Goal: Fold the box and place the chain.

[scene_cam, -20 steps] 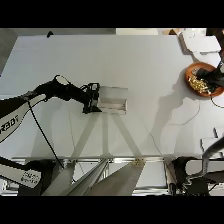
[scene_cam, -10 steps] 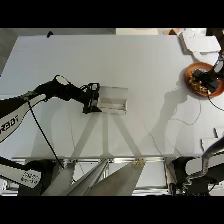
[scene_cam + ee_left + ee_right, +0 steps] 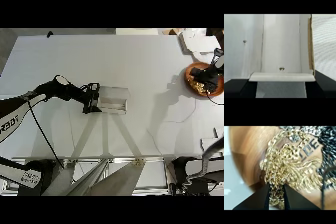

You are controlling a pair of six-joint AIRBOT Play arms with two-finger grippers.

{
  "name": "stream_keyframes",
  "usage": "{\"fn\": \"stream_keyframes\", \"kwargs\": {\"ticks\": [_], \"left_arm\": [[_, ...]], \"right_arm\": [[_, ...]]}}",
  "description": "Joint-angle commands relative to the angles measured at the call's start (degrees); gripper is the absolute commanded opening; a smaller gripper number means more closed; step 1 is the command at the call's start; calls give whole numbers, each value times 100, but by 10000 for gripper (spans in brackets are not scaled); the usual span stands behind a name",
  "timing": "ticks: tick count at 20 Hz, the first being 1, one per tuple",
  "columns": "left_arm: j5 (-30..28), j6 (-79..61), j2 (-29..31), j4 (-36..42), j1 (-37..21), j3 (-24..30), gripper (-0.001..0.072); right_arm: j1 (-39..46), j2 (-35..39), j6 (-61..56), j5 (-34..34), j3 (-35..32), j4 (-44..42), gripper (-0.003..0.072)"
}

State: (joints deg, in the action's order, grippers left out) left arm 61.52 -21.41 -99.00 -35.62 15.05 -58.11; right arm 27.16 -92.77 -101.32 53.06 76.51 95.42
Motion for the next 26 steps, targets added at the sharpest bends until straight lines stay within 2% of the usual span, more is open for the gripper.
{"fn": "stream_keyframes", "kwargs": {"ticks": [1,4,6,12,15,19,26], "left_arm": [[0,0,-2,0,-2,0,225],[0,0,-2,-2,-2,0,225],[0,0,-2,-2,0,0,225],[0,0,-2,0,-2,0,225],[0,0,-2,0,-2,0,225],[0,0,-2,0,-2,0,225],[0,2,-2,0,-2,0,225]], "right_arm": [[-321,682,131,470,2,680,7],[-470,1327,133,833,-111,680,6],[-562,1853,133,874,-481,754,5],[-955,3731,61,734,-2656,861,4],[-1261,4413,61,739,-3390,728,5],[-2059,4682,-350,741,-3757,531,5],[-4210,4505,-1241,348,-3762,481,6]]}}
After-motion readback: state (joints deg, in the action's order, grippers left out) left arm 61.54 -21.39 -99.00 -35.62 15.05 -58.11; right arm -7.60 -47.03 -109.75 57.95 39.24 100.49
